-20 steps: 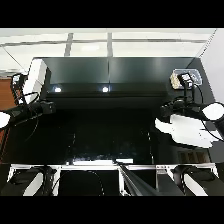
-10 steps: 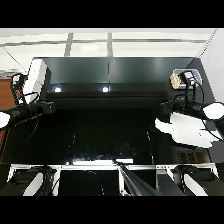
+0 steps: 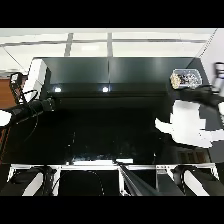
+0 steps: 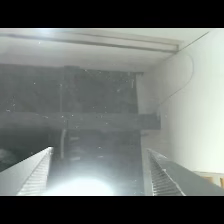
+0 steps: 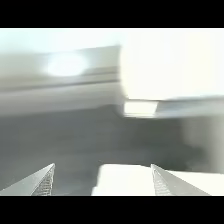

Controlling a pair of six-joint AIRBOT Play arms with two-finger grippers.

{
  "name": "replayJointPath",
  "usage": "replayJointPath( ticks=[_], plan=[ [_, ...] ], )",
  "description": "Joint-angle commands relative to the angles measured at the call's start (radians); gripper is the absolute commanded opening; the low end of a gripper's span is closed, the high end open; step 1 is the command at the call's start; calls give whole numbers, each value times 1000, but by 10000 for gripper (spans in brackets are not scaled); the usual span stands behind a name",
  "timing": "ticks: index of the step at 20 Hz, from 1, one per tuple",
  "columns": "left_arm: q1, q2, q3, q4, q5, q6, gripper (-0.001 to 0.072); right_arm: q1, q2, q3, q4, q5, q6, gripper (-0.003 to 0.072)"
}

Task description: Fold the box and place the chain.

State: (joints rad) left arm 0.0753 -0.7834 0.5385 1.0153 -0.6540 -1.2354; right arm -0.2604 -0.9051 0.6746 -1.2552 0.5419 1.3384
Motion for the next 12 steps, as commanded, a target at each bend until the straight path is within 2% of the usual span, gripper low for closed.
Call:
replayJointPath(
  ticks=[1, 4, 7, 9, 11, 12],
  plan=[
    [0, -28, 0, -11, -25, -30, 710, -378, -76, 105, -264, 176, 184, 720],
    [0, -41, 0, -23, -35, -29, 710, -645, -220, 226, -203, 455, -11, 720],
    [0, -58, 0, -46, -37, -29, 710, -744, -347, 274, -116, 697, -251, 720],
    [0, -69, 0, -65, -39, -29, 710, -746, -397, 274, -108, 755, -350, 720],
    [0, -78, 0, -79, -39, -30, 710, -733, -416, 274, -104, 753, -381, 720],
    [0, -82, 0, -87, -39, -29, 710, -729, -417, 274, -104, 756, -395, 647]
  ],
)
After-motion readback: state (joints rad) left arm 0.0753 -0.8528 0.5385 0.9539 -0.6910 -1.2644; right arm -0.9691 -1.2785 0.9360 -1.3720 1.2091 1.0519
